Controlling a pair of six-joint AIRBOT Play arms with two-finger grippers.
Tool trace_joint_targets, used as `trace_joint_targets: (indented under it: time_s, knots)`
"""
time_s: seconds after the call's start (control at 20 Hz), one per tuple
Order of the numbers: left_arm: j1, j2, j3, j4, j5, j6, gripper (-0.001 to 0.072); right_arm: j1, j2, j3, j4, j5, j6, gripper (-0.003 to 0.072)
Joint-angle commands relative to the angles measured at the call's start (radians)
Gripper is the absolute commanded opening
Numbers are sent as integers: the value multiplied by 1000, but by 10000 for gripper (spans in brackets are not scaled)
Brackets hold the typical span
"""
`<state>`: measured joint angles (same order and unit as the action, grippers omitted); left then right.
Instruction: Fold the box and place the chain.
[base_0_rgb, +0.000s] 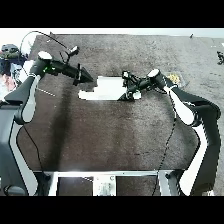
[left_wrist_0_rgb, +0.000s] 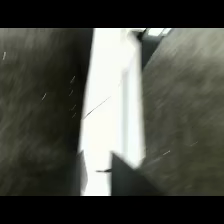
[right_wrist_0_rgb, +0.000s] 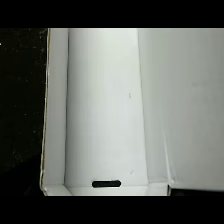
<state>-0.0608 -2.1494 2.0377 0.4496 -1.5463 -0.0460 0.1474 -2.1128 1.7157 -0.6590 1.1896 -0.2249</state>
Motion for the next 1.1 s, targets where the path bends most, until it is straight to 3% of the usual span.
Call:
trace_joint_targets:
  time_s: [0.0, 0.2, 0.35, 0.7, 0.9, 1.05]
  knots:
    - [8, 15, 0, -66, -75, -25, 44, 1, -1, 1, 0, 0, 0, 451]
    - [-47, 9, -37, 14, -81, -23, 13, 2, -1, 1, 0, 0, 0, 451]
    - [-91, 9, -80, 14, 47, -24, 10, 2, -1, 1, 0, 0, 0, 450]
    - [-138, 9, -85, 6, 378, -24, 11, 2, -1, 1, 0, 0, 0, 450]
    - [-143, -8, -85, 7, 465, -35, 11, 1, -1, 1, 0, 0, 0, 451]
    - [-143, -29, -86, 7, 469, -37, 11, 1, -1, 1, 0, 0, 0, 450]
